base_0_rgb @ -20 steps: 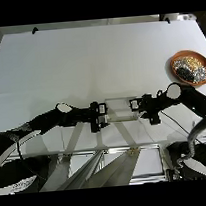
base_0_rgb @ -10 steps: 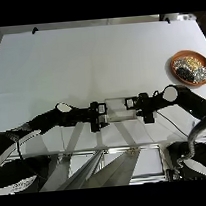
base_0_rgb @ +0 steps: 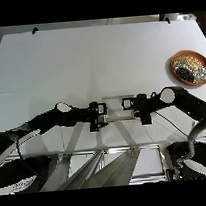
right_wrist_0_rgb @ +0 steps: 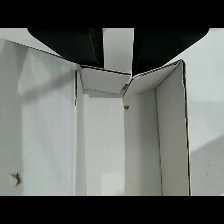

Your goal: Fold the box and place the chain.

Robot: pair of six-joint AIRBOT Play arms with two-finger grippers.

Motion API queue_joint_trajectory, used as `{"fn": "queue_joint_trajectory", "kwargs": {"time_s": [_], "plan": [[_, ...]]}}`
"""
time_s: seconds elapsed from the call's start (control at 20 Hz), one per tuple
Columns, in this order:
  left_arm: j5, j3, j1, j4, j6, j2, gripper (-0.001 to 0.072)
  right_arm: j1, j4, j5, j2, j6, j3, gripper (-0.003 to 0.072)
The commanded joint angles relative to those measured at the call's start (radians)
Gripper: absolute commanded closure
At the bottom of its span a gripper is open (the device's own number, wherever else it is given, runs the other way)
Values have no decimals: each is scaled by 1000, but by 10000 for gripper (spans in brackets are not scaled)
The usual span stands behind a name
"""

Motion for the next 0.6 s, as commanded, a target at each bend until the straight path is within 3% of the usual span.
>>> {"fn": "queue_joint_trajectory", "kwargs": {"time_s": [0.0, 0.3, 0.55], "plan": [[1, 1, 0, -2, 0, 0, 573, 5, -30, 16, 0, 82, 0, 521], [1, 1, 0, -2, 0, 0, 573, 5, 13, 78, 0, 131, 0, 520], [2, 1, 0, -2, 0, 0, 573, 5, 35, 32, 0, 179, 0, 504]]}}
